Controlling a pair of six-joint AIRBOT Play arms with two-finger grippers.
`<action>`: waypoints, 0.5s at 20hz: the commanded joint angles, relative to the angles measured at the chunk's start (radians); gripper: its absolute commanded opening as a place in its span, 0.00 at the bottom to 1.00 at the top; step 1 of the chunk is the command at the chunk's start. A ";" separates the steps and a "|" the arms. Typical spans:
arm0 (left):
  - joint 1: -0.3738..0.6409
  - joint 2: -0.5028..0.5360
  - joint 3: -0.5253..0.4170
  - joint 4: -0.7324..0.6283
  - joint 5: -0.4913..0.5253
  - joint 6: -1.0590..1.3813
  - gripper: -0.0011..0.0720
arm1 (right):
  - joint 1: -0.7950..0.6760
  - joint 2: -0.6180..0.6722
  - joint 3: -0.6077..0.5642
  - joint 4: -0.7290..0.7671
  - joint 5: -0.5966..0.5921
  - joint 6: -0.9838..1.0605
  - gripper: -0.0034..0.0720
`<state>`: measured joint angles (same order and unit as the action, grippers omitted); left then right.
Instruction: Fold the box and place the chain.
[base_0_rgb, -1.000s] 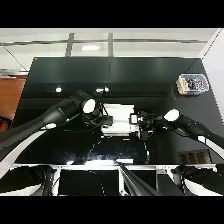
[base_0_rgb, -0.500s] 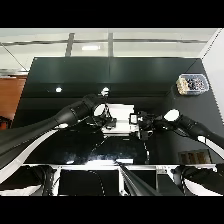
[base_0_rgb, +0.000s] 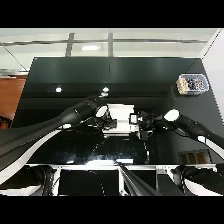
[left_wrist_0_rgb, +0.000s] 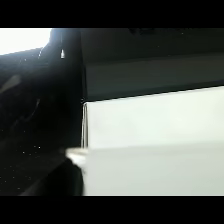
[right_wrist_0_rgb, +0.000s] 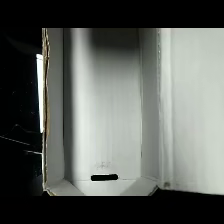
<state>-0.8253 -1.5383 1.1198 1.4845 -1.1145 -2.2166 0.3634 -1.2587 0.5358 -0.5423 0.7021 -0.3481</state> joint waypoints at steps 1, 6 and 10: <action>-0.003 -0.002 0.006 -0.005 0.012 -0.016 0.16 | 0.000 0.000 0.000 0.000 0.001 0.000 0.22; -0.004 -0.011 0.030 -0.004 0.005 -0.016 0.05 | 0.000 0.000 0.000 0.000 0.001 0.000 0.22; -0.004 -0.012 0.032 -0.007 -0.007 -0.016 0.36 | 0.000 0.000 0.000 0.000 0.001 0.000 0.22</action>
<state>-0.8291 -1.5486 1.1484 1.4776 -1.1110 -2.2272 0.3634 -1.2587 0.5358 -0.5419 0.7017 -0.3492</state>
